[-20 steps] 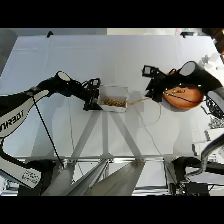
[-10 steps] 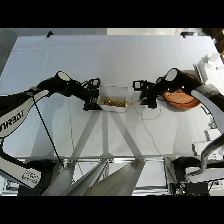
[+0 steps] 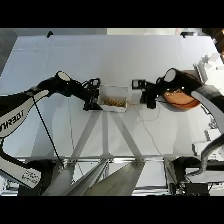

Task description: Fold the box and place the chain.

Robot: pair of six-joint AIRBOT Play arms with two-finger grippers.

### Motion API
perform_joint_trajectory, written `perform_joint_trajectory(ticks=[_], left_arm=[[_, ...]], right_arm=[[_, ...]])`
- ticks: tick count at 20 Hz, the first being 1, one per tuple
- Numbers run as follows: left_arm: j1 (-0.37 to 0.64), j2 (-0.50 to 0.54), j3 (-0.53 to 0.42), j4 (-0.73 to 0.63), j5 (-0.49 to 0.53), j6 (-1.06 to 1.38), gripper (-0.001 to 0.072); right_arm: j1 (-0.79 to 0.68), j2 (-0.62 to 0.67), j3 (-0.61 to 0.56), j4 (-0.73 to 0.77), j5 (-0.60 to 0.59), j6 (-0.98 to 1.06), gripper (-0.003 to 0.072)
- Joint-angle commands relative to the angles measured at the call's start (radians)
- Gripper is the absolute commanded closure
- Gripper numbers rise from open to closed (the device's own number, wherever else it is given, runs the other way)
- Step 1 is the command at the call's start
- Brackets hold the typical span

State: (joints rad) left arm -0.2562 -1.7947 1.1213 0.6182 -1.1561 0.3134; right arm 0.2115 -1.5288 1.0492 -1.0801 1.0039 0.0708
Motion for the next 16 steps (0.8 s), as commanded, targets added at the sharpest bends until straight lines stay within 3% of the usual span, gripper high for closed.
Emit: perform_joint_trajectory(ticks=[1, 7, 10, 16], left_arm=[[-0.001, 0.001, 0.000, 0.000, 0.000, 0.000, 0.0319], [-0.001, 0.001, 0.000, 0.000, 0.000, 0.000, 0.0319], [-0.001, 0.001, 0.000, 0.000, 0.000, 0.000, 0.0319], [-0.001, 0.001, 0.000, 0.000, 0.000, 0.000, 0.0319]], right_arm=[[0.018, 0.124, 0.001, 0.103, 0.006, 0.069, 0.0679], [0.055, 0.303, 0.002, 0.523, -0.008, 0.090, 0.0679], [0.089, 0.317, 0.002, 0.733, -0.050, 0.089, 0.0679], [0.145, 0.317, 0.002, 0.986, -0.064, 0.082, 0.0678]])
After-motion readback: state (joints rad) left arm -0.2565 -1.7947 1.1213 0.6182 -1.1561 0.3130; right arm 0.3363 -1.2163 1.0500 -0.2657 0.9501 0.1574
